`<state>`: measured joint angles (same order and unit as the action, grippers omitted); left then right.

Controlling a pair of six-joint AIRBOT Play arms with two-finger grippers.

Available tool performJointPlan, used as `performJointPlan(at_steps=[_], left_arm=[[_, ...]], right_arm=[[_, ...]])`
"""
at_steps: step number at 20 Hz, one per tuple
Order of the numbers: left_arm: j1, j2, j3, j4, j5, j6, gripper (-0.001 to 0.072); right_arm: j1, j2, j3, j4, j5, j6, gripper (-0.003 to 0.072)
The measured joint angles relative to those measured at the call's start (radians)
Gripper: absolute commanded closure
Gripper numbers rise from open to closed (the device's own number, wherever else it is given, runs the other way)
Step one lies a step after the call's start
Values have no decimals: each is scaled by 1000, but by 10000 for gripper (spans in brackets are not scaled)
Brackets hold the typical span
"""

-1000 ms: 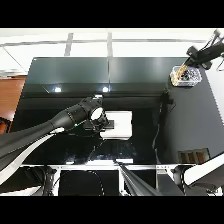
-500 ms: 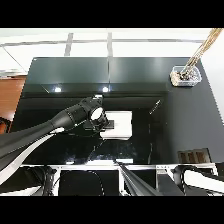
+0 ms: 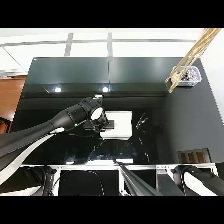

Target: Fold the box and place the chain.

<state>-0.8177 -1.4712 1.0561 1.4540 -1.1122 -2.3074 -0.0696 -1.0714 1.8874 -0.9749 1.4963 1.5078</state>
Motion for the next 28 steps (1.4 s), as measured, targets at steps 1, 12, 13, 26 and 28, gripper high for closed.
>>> performJointPlan(at_steps=[1, 12, 13, 26, 28], left_arm=[[0, 0, 0, 0, 0, 0, 685], [0, 0, 0, 0, 0, 0, 685], [0, 0, 0, 0, 0, 0, 685], [0, 0, 0, 0, 0, 0, 685], [0, 0, 0, 0, 0, 0, 685]], right_arm=[[40, 16, -17, -9, 31, -13, 676], [366, 59, -209, 15, 145, -113, 676], [379, 59, -237, 35, 133, -115, 676], [432, 46, -405, 113, -29, -132, 676], [432, 46, -406, 136, -36, -139, 676]])
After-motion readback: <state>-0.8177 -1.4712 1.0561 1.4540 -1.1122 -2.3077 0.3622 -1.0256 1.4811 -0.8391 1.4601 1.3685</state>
